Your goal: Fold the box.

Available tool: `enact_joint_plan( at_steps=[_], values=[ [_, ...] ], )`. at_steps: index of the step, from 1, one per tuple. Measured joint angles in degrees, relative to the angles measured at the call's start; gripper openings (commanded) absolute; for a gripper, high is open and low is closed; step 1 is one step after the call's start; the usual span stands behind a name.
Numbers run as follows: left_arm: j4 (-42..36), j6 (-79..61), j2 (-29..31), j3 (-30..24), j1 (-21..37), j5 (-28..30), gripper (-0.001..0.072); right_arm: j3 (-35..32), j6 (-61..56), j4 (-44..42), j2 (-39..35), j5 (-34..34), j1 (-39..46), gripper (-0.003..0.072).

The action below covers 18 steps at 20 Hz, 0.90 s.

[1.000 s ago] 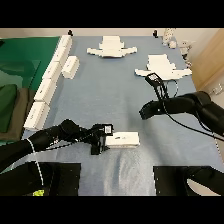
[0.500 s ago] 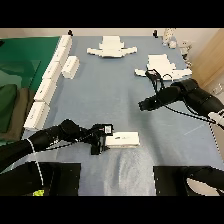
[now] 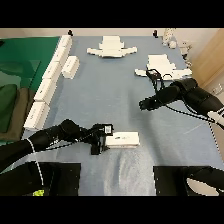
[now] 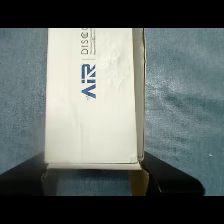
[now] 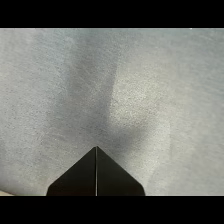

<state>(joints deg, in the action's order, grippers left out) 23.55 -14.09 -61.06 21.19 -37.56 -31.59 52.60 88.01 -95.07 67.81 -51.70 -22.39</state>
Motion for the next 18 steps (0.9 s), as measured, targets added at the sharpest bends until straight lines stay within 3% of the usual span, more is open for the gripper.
enact_joint_plan(
  at_steps=[5, 10, 13, 18],
  values=[
    [0.0, 4.0, 1.2, 1.0, 0.1, 0.7, 0.0459, 0.0, -0.1, 0.2, 0.0, 0.0, 0.0, 0.0004],
    [4.0, 19.8, 6.1, 1.4, 3.3, 6.6, 0.0459, 0.0, -0.1, 0.2, 0.0, 0.0, 0.0, 0.0004],
    [13.0, 36.5, 8.5, 2.2, 11.2, 7.7, 0.0459, 0.0, -0.1, 0.2, 0.0, 0.0, 0.0, 0.0004],
    [28.9, 55.3, 8.7, 5.1, 28.5, 3.6, 0.0459, 0.0, -0.1, 0.2, 0.0, 0.0, 0.0, 0.0004]
  ],
)
